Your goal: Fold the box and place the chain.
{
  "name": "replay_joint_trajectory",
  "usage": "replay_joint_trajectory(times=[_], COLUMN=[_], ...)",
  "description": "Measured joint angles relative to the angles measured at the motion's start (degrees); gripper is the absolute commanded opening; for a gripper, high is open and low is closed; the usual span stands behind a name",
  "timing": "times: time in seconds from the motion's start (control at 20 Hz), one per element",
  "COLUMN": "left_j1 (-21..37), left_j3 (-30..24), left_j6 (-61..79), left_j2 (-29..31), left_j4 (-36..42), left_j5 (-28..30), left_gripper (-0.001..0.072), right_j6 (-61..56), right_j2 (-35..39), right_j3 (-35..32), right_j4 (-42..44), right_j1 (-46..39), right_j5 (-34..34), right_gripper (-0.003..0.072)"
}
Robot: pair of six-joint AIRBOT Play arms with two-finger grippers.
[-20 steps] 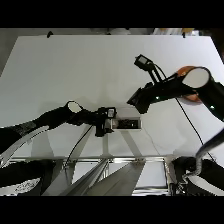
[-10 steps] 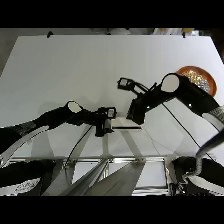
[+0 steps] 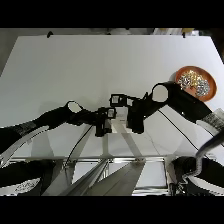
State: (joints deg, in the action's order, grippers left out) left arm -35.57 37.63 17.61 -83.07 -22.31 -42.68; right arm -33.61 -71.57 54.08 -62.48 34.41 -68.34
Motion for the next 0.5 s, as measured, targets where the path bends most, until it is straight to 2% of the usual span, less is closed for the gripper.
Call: replay_joint_trajectory(times=[0.05,0.15,0.25,0.35,0.5], left_j1=[0.0,0.0,0.0,0.0,0.0], left_j3=[0.0,0.0,0.0,0.0,0.0], left_j6=[0.0,0.0,0.0,-0.1,-0.2], left_j2=[0.0,0.0,0.0,0.0,0.0], left_j4=[0.0,0.0,0.0,0.0,0.1], left_j5=[0.0,0.0,0.0,0.1,0.2], left_gripper=[0.0271,0.0271,0.0271,0.0271,0.0271], right_j6=[0.1,0.4,0.5,0.6,0.7], right_j2=[0.0,0.2,0.3,0.6,0.9], right_j3=[-0.1,-0.1,-0.1,-0.1,-0.1], right_j4=[-0.3,-1.0,-1.9,-2.5,-2.9], right_j1=[0.2,0.4,0.5,0.6,0.6], right_j5=[0.5,1.8,2.8,3.5,4.1], right_gripper=[0.0335,0.0263,0.0249,0.0191,0.0175])
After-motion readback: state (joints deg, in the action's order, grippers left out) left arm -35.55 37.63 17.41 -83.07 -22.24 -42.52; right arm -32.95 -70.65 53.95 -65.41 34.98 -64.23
